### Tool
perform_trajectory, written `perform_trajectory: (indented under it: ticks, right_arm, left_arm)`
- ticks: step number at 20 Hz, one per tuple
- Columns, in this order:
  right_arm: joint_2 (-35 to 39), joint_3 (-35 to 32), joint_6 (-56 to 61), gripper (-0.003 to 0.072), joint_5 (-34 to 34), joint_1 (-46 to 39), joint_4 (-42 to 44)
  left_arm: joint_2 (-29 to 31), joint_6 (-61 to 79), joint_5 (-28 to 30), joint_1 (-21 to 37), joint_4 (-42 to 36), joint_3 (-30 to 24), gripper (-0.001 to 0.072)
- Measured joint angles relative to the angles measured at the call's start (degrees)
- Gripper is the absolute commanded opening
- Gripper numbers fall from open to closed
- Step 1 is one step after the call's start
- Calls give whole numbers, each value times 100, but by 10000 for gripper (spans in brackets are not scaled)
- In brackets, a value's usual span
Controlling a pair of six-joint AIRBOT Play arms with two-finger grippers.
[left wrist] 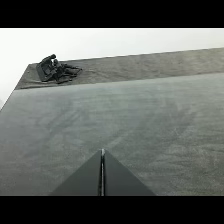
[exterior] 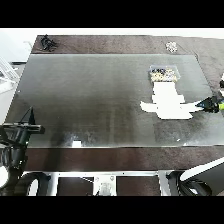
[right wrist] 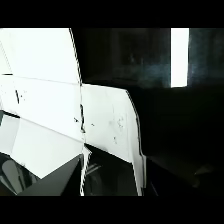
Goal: Fold the box and place the chain.
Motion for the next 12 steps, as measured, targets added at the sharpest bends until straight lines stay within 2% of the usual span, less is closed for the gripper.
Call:
perform_trajectory:
  ticks: [1, 2, 7, 8, 9, 10, 12]
  right_arm:
    - [0, -7, -15, 354, 11, 72, -9]
    - [-2, -13, -33, 277, 24, 133, -26]
    - [-4, -24, -57, 242, 39, 426, -70]
    - [-4, -24, -59, 118, 42, 468, -70]
    - [-4, -24, -59, 59, 52, 505, -70]
    - [-7, -24, -66, 15, 92, 533, -70]
    - [0, -59, -122, 13, 225, 560, -37]
  left_arm:
    - [0, -2, 0, 0, 0, 0, 21]
    - [0, -2, 0, 0, 0, 0, 22]
    - [0, 0, 0, 0, 0, 0, 21]
    - [0, -2, 0, 0, 0, 0, 22]
    - [0, -2, 0, 0, 0, 0, 22]
    - [0, -2, 0, 0, 0, 0, 22]
    - [0, 0, 0, 0, 0, 0, 22]
